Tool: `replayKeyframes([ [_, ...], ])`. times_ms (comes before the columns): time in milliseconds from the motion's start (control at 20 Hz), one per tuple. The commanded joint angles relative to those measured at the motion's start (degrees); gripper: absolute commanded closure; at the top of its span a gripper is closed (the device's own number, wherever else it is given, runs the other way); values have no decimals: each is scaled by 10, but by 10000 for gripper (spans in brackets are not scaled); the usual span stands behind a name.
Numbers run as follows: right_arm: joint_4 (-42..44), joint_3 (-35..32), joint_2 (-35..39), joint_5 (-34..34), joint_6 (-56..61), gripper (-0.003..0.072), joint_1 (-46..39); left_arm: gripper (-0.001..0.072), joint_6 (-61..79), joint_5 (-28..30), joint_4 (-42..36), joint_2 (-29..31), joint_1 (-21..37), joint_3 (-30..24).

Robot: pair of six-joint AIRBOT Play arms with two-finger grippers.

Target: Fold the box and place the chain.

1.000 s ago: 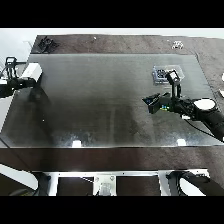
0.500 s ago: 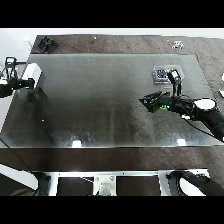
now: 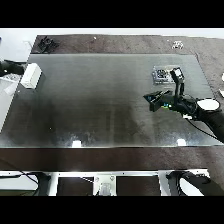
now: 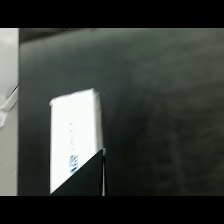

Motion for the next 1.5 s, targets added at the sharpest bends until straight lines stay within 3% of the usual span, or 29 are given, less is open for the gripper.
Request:
replayKeyframes([
  [0, 0, 0, 68, -57, 0, 682, 0, 694, 57, -111, -110, 89, 0, -1],
  [100, 0, -2, 127, -105, 12, 683, 0, 695, 76, -106, -154, 150, -10, -26],
  [200, 0, -16, 179, -157, 15, 683, 0, 696, 77, -49, -154, 222, -41, -80],
  [450, 0, -97, 302, -231, 16, 684, 0, 696, 150, 123, -168, 390, -169, -280],
  [700, 0, -214, 432, -283, 16, 684, 0, 696, 186, 294, -180, 507, -308, -486],
  [850, 0, -280, 496, -302, 16, 684, 0, 695, 160, 351, -180, 543, -353, -572],
  [1100, 0, -361, 544, -300, 16, 681, 0, 693, 155, 365, -180, 541, -374, -652],
  [1450, 0, -374, 543, -301, 16, 681, 0, 689, 140, 359, -180, 541, -374, -655],
])
